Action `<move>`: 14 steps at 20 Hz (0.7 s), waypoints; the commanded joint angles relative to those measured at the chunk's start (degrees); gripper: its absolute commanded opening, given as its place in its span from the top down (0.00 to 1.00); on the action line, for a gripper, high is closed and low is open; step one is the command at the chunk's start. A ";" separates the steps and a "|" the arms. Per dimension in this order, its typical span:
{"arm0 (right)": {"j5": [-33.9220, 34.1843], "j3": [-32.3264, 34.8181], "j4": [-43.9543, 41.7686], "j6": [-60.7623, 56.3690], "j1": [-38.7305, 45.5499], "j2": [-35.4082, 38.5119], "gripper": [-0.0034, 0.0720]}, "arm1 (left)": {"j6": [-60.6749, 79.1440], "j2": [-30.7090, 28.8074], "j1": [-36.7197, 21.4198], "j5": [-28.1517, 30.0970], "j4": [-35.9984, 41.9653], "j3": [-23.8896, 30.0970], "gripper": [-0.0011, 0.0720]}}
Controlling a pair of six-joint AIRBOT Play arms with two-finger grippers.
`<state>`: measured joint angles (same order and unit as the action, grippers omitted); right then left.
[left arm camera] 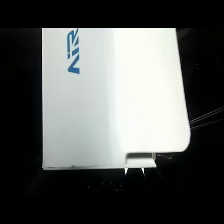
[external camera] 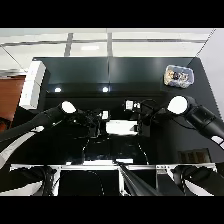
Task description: Fold the box and place the chain.
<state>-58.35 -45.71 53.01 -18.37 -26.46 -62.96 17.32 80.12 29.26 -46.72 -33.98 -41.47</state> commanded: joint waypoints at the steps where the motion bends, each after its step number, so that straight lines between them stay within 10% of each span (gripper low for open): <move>1: 0.63 0.04 2.16 0.52 -1.44 -0.33 0.32 | 0.00 0.04 0.02 0.00 -0.02 0.02 0.44; 3: 0.55 0.02 2.14 -0.66 -1.44 -0.52 0.69 | 0.00 0.04 0.02 0.00 -0.02 0.02 0.44; 14: -0.90 0.57 2.10 -1.36 -1.46 -0.76 0.69 | 0.00 0.04 0.02 0.00 -0.02 0.02 0.44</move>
